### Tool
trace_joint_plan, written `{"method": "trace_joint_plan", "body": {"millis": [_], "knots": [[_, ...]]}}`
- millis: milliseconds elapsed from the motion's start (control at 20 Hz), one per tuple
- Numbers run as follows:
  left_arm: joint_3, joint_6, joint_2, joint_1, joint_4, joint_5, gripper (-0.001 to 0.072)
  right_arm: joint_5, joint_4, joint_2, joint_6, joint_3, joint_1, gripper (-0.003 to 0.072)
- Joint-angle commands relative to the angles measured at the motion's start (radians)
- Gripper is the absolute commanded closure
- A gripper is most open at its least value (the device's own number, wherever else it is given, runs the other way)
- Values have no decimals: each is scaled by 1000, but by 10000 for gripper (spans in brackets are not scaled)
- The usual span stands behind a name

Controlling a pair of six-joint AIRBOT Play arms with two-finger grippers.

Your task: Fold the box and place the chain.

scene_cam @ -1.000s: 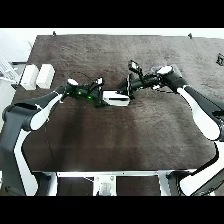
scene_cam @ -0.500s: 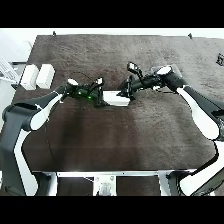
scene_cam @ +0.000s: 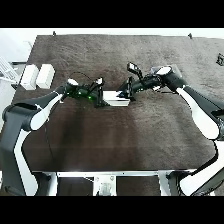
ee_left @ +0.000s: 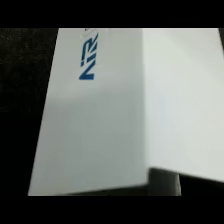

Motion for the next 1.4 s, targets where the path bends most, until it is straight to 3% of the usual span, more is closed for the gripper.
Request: {"method": "trace_joint_plan", "body": {"millis": [0, 350, 750, 1150, 1350], "knots": [[0, 0, 1, 1, 0, 1, 368, -41, 1, 0, -1, 0, 0, 320], [0, 0, 1, 1, 0, 1, 368, -45, 0, 0, 3, -5, 2, 321], [0, 0, 0, 1, 0, 1, 368, -142, -1, 0, 3, -32, 30, 320], [0, 0, 0, 1, 0, 1, 368, -133, 2, 0, 26, -78, 31, 318], [0, 0, 0, 1, 0, 1, 368, -77, 79, 0, -23, -127, 31, 317]]}}
